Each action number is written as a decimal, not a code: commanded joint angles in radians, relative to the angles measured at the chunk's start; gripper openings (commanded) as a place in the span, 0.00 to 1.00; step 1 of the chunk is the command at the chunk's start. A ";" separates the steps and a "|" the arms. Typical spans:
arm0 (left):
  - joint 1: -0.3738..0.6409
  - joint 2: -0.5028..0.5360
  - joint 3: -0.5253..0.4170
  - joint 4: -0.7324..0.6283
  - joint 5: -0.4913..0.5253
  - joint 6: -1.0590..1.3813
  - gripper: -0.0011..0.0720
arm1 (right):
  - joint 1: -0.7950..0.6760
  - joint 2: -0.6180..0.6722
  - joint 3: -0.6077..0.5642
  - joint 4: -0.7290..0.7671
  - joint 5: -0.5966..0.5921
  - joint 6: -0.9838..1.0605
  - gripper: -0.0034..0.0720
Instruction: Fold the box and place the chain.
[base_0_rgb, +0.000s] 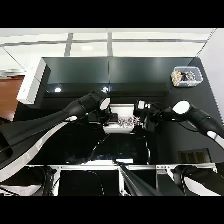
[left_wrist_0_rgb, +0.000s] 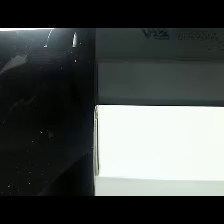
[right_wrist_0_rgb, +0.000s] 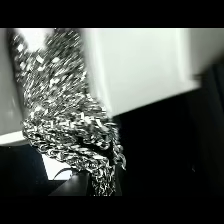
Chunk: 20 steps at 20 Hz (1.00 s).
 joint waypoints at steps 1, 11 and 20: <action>0.000 0.000 0.000 0.001 0.000 0.000 0.06 | -0.035 0.143 0.008 0.008 0.010 0.315 0.08; 0.000 0.000 0.000 0.001 0.000 0.000 0.06 | -0.041 0.351 0.237 0.483 0.227 0.562 0.08; 0.000 0.000 0.000 0.001 0.000 0.000 0.06 | 0.072 0.227 0.253 0.328 0.217 0.714 0.08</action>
